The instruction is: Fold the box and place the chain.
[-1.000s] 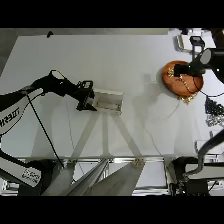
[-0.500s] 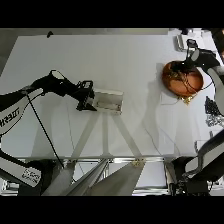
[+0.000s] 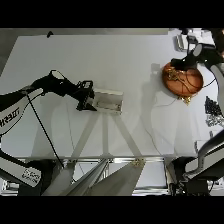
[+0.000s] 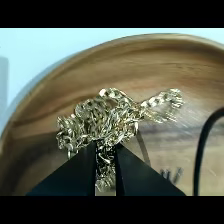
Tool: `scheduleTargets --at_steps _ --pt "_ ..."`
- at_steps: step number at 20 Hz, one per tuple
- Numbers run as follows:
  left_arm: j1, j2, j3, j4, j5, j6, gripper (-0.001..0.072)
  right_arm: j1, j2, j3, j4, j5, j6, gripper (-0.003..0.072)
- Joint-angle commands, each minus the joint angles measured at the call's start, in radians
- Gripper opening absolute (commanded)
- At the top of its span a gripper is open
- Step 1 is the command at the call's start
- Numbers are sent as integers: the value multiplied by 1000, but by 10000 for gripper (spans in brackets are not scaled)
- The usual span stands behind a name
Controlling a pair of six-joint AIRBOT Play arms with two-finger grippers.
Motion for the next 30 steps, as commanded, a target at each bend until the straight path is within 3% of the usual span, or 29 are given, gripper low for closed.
scheduleTargets --at_steps 1,8,11,14,21,26,30 --pt "1 1 0 0 0 -1 56 19 150 -50 -58 87 -31 10" --pt "1 1 0 0 0 -1 56 206 577 -489 -73 149 -125 10" --pt "1 1 0 0 0 -1 56 358 682 -577 -66 199 -123 11" --pt "1 1 0 0 0 -1 56 510 679 -578 -40 245 -121 11" --pt "1 1 0 0 0 -1 56 747 600 -578 71 102 -95 12" --pt "1 1 0 0 0 -1 56 792 512 -578 284 -150 -133 12" --pt "1 0 0 0 0 -1 56 803 495 -568 524 -370 -302 8"
